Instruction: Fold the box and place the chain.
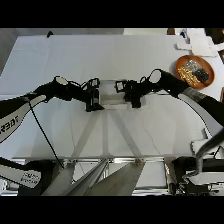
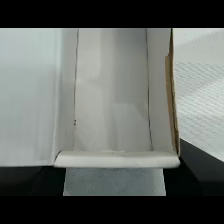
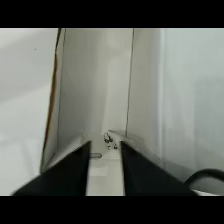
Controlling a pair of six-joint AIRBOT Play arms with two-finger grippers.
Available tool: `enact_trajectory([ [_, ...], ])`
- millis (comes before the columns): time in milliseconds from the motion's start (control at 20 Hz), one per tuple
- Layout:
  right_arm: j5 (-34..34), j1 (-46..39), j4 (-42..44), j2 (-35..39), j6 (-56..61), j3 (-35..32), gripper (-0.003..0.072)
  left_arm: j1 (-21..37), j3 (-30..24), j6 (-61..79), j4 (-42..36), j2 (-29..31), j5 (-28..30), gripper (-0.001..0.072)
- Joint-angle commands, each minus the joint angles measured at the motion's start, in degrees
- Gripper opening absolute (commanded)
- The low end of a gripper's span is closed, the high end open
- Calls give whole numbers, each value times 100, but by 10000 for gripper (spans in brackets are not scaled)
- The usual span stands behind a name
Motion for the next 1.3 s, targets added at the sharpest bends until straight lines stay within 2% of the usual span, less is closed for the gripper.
enact_trajectory([
  [0,-35,24,133,-4,-9,0,305,0,0,2,-2,-2,2,209],
  [50,13,24,133,-4,-7,0,308,0,0,2,0,-2,2,209],
  [100,42,24,131,-4,-2,0,343,0,0,2,0,-2,2,209],
  [150,33,24,131,-4,46,0,419,0,0,2,0,-2,2,209],
  [250,31,24,103,-2,153,0,377,0,0,2,0,-2,2,209],
  [300,33,24,70,-2,190,0,262,0,0,2,0,-2,2,209],
  [350,17,24,48,0,315,0,59,0,0,2,0,-2,2,209],
  [400,13,24,35,2,413,0,15,0,0,2,0,-2,2,209],
  [600,11,24,-83,210,601,0,15,0,0,2,0,-2,2,209],
  [900,348,17,-372,1268,1200,0,15,0,0,2,0,-2,2,209],
  [1100,337,-39,-1447,1867,3163,0,15,0,0,2,0,-2,2,209],
  [1250,498,-415,-2277,1878,4857,0,15,0,0,2,-2,-2,2,209],
])
